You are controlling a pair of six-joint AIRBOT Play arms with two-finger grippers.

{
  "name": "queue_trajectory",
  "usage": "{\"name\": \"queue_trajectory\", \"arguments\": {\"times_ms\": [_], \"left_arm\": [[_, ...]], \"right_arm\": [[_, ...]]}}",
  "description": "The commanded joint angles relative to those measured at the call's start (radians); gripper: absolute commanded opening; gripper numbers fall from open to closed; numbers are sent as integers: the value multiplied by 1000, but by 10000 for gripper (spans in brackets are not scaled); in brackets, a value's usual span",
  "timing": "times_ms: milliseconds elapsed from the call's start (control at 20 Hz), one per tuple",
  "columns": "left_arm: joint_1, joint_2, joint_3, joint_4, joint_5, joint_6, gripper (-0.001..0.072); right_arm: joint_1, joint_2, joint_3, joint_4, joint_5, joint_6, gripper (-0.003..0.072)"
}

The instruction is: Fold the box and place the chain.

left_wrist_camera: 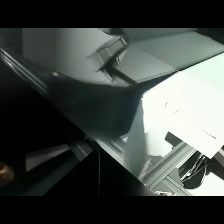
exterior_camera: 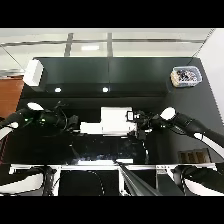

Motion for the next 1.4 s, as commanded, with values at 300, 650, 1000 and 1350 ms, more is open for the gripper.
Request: {"name": "queue_trajectory", "arguments": {"times_ms": [300, 650, 1000, 1350], "left_arm": [[-113, -22, 28, -160, -48, 193, 556], [-185, -22, 148, -128, -90, 137, 711], [-358, -21, 239, 50, 50, -182, 685], [-413, -21, 246, 71, 60, -257, 592]], "right_arm": [[1, 0, 0, 0, 0, 0, 420], [1, 0, 0, 1, 0, 0, 420], [1, 0, 0, 1, 0, 0, 420], [1, 0, 0, 1, 0, 0, 420]]}}
